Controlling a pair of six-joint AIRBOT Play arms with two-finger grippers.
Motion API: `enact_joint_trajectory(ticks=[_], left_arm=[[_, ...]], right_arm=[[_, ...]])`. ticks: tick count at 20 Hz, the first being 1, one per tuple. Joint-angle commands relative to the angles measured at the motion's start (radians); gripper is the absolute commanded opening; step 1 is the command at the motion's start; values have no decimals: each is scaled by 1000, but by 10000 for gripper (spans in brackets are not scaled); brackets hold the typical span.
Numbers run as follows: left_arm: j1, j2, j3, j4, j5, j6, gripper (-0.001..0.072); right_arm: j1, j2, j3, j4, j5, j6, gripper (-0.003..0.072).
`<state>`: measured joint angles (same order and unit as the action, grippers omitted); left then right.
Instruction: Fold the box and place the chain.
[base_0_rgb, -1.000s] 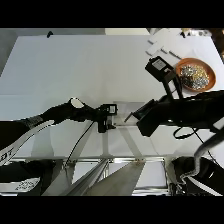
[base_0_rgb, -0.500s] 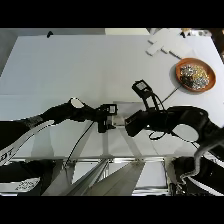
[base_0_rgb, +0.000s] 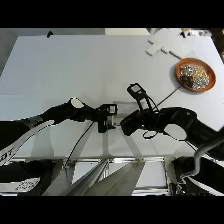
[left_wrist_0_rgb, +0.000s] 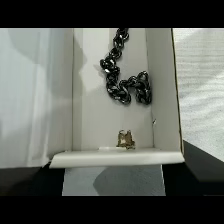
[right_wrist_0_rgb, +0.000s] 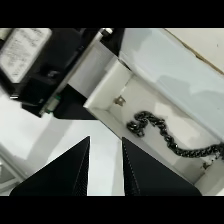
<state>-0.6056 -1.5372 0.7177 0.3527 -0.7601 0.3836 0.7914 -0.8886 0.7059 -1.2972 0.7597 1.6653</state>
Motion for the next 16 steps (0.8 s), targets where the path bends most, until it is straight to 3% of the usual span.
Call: enact_joint_trajectory(ticks=[1, 4, 7, 9, 10, 16], left_arm=[[0, 1, -1, 0, 0, 0, 9], [0, 1, -1, 0, 0, 0, 9], [0, 1, -1, 0, 0, 0, 9], [0, 1, -1, 0, 0, 0, 9], [0, 1, -1, 0, 0, 0, 9], [0, 1, -1, 0, 0, 0, 9]], right_arm=[[-29, 90, 89, -70, 136, -50, 229], [-206, 130, 200, -193, 272, -50, 228], [-475, 108, 214, -245, 267, -50, 235], [-621, 45, 214, -245, 273, -50, 373], [-669, 4, 214, -244, 273, -50, 383], [-733, -263, 214, -236, 250, -51, 382]])
